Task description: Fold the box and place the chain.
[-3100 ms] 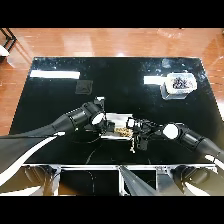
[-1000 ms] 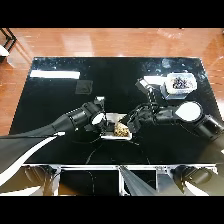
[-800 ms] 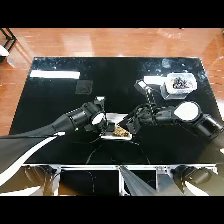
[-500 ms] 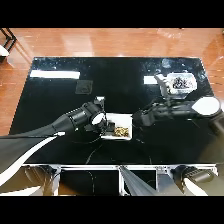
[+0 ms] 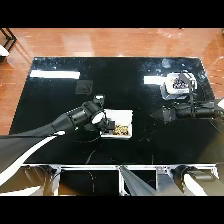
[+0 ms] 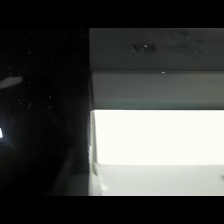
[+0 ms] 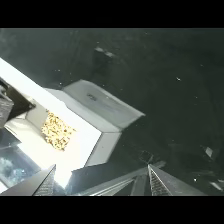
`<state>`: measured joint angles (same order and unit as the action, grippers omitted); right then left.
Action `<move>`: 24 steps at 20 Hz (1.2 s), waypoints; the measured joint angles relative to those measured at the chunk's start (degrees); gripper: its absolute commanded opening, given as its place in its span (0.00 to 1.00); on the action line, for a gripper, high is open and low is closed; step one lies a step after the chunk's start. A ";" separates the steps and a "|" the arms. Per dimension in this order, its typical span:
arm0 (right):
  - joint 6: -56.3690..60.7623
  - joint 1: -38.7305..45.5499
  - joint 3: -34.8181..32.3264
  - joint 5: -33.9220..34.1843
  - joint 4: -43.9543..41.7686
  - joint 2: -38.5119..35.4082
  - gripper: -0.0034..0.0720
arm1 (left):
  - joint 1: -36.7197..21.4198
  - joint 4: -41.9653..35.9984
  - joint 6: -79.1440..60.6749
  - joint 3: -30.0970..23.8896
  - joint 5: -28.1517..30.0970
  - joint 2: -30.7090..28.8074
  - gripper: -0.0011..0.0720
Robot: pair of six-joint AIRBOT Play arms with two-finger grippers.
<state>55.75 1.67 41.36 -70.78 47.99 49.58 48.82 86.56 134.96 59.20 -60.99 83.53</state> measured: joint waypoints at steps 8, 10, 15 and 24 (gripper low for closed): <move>0.87 0.76 0.00 -0.22 -1.46 -0.09 0.98 | 1.01 2.05 -13.09 5.46 -7.21 -6.40 0.73; 3.41 0.79 0.00 0.50 -1.90 -0.09 0.98 | 2.67 4.55 -17.68 5.44 -10.88 -11.39 0.73; 7.58 -1.70 3.74 5.14 -2.73 1.57 0.98 | 1.99 12.55 -19.04 0.02 -17.75 -25.77 0.88; 9.31 -20.57 29.42 6.29 8.00 26.77 0.98 | -25.20 -6.88 -29.42 -16.52 -6.01 -36.61 0.88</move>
